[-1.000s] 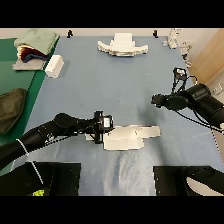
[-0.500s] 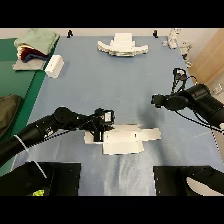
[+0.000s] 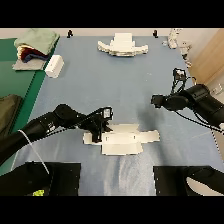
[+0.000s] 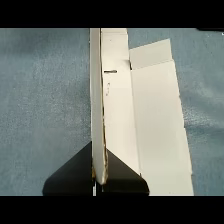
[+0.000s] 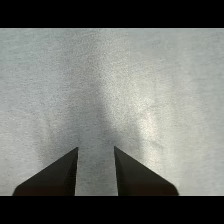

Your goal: Fold the box.

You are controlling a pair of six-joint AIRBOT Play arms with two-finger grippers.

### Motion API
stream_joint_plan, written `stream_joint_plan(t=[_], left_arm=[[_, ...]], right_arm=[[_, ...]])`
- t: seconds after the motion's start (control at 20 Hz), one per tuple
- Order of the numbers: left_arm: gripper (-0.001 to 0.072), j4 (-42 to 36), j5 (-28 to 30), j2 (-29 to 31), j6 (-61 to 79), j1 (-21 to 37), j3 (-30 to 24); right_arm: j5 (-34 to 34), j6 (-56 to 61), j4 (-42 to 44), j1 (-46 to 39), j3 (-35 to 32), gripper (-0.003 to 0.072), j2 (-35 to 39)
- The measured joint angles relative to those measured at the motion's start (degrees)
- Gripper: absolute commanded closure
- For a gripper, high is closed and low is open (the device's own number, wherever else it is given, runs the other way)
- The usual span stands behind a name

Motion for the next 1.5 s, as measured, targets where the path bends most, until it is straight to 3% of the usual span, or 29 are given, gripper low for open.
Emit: stream_joint_plan(t=[0.85, 1.5], left_arm=[[0.0693, 0.66, -4.42, -0.68, -0.2, 0.11, 2.54], [0.0693, 0.48, -3.15, -0.72, -0.22, 0.17, 3.17]], right_arm=[[0.0, -0.02, 0.22, 0.0, 0.0, 0.0321, 0.0], [0.0, -0.02, 0.22, 0.0, 0.0, 0.0321, 0.0]])
